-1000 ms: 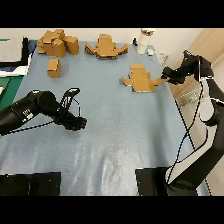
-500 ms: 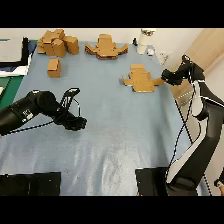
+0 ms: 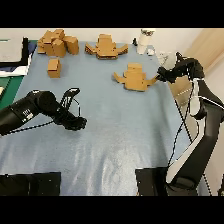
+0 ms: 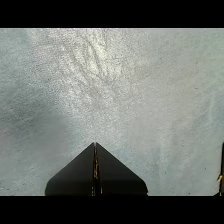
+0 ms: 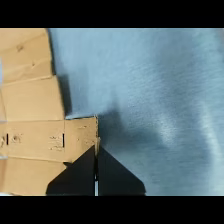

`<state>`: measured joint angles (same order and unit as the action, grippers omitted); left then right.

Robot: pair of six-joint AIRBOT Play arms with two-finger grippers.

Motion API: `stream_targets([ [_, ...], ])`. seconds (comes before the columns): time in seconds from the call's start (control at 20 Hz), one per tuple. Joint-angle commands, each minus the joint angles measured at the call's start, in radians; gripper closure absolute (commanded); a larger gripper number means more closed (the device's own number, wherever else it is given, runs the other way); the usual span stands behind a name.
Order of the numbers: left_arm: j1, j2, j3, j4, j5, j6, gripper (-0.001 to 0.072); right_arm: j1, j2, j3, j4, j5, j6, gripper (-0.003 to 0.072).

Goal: Fold the box.

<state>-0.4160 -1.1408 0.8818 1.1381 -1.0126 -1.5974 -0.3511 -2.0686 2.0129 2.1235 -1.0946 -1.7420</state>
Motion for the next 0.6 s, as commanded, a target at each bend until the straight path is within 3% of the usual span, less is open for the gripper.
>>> stream_targets([
  [0.0,0.0,0.001,0.0,0.0,0.0,0.0,0.07,0.004,0.001,0.01,0.0,-0.075,0.006,0.0682],
  [0.3,0.0,0.001,0.0,0.0,0.0,0.0,0.07,0.045,0.026,-0.003,-0.001,-0.307,0.017,0.0686],
  [0.55,0.0,0.001,0.0,0.0,0.0,0.0,0.07,0.168,0.227,-0.165,-0.085,-0.269,0.016,0.0688],
])
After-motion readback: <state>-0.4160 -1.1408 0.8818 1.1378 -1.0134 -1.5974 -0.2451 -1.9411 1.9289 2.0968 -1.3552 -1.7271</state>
